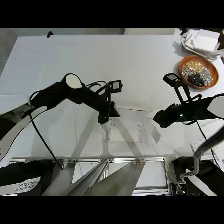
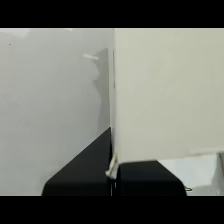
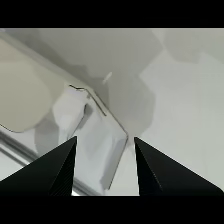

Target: Fold the box and place the chain.

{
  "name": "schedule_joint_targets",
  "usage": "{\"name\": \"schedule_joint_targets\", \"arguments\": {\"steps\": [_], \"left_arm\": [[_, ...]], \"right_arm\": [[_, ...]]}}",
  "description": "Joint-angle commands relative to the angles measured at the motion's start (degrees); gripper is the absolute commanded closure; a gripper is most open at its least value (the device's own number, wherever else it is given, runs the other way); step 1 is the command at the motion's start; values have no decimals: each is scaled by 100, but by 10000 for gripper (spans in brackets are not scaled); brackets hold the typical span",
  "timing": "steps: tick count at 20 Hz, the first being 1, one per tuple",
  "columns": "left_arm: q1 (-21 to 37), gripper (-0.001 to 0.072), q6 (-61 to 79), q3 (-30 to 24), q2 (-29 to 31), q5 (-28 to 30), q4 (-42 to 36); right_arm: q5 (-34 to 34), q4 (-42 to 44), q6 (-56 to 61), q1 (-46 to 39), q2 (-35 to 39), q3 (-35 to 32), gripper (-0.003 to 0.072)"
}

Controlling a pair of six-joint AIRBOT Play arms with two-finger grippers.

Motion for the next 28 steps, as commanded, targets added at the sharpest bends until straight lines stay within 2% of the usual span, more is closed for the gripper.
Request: {"name": "schedule_joint_targets", "arguments": {"steps": [1, 2, 4, 5, 7, 9, 13, 21, 24, 28], "left_arm": [[-282, 716, -66, -800, 651, 1650, -44], [-254, 713, -61, -1113, 872, 1923, -50], [-122, 709, -33, -1351, 966, 1683, 17], [-72, 708, 63, -1351, 894, 1475, 48], [-59, 707, 553, -1349, 715, 1593, -44], [-57, 707, 935, -1349, 514, 1840, -470], [-55, 707, 1950, -1346, 142, 1762, -1176], [-55, 707, 2437, -1346, -133, 1683, -1266], [-52, 707, 2846, -1346, -286, 1460, -1738], [-50, 708, 3003, -1305, -468, 1209, -1794]], "right_arm": [[129, -26, -240, 0, 11, 9, 280], [103, -22, -334, 0, 11, 11, 280], [-57, -20, -341, 0, 11, 9, 280], [-149, -2, -378, 0, 11, 11, 280], [-260, 26, -487, 0, 11, 11, 280], [-278, 26, -487, 0, 11, 11, 280], [-280, 31, -485, 0, 11, 11, 281], [-282, 39, -483, 0, 11, 11, 281], [-282, 39, -483, 0, 11, 11, 281], [-278, 42, -483, 0, 11, 11, 281]]}}
